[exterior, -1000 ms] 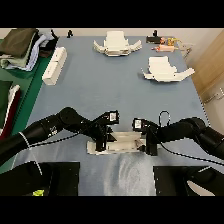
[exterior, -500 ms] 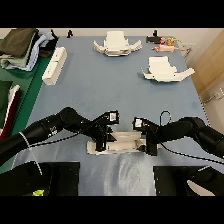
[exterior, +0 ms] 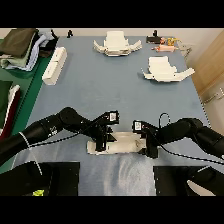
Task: Fold the box.
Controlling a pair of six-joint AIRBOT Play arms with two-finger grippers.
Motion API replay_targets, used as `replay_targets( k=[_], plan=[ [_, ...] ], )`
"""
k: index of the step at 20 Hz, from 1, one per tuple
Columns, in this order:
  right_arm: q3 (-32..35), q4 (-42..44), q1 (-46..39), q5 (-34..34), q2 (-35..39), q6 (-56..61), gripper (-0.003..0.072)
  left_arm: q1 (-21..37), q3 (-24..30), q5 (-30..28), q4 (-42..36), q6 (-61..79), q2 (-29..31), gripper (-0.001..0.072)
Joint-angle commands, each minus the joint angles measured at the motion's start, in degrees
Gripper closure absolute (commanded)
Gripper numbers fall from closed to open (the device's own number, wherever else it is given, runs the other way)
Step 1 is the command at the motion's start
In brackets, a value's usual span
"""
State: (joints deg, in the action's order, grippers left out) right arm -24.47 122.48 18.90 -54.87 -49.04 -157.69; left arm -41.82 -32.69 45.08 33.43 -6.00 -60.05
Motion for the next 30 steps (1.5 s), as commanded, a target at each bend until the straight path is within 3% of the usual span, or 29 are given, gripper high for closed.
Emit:
replay_targets(
  k=[1,9,12,18,21,25,27,30],
  plan=[
    [0.3,0.5,0.2,0.0,-0.3,-1.4,-0.0033,0.0,0.0,0.0,0.0,0.0,0.0,0.0696],
    [0.3,1.1,0.2,3.1,-2.2,-7.1,-0.0020,0.0,0.0,0.0,0.0,0.0,0.0,0.0696],
    [0.3,4.1,0.2,3.3,-3.5,-11.9,0.0063,0.0,0.0,0.0,0.0,0.0,0.0,0.0696],
    [2.8,4.3,0.2,3.4,-3.6,-11.9,0.0064,0.0,0.0,0.0,0.0,0.0,0.0,0.0696],
    [3.1,4.2,0.2,3.4,-3.6,-11.9,0.0141,0.0,0.0,0.0,0.0,0.0,0.0,0.0696],
    [3.2,4.2,0.2,3.4,-3.6,-11.9,0.0136,0.0,0.0,0.0,0.0,0.0,0.0,0.0696],
    [3.2,4.3,0.2,3.7,-3.6,-11.9,0.0041,0.0,0.0,0.0,0.0,0.0,0.0,0.0696],
    [3.2,4.4,0.2,4.3,-3.6,-11.9,0.0040,0.0,0.0,0.0,0.0,0.0,0.0,0.0696]
  ],
)
